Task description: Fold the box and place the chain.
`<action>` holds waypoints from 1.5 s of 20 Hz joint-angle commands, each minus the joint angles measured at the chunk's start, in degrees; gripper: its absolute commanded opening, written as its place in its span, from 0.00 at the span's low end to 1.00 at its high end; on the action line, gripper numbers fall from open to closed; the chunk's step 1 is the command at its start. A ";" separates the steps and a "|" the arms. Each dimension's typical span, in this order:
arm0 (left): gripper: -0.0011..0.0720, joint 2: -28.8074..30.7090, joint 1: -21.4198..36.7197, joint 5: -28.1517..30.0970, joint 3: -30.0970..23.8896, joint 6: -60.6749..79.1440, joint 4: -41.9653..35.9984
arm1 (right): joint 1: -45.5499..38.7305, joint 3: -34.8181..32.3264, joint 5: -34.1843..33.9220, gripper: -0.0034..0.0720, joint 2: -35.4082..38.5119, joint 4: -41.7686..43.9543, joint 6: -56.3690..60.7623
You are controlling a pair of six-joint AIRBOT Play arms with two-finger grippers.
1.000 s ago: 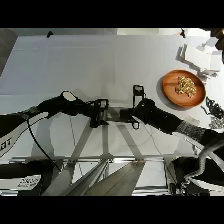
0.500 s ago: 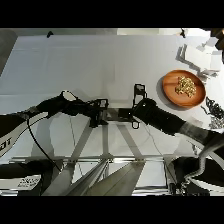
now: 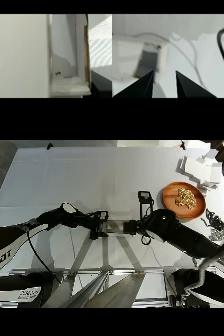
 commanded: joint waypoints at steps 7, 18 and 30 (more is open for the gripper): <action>0.49 -0.04 -0.04 -0.04 0.00 0.02 0.02 | -17.79 -0.04 2.64 0.44 6.43 -6.27 -13.07; 0.49 -0.04 -0.04 -0.04 0.00 0.02 0.02 | -56.54 -0.02 -23.43 0.84 1.38 -10.56 -25.97; 0.49 -0.04 -0.04 -0.02 0.00 0.02 0.02 | -62.05 19.93 -14.71 0.84 -27.87 11.39 -45.00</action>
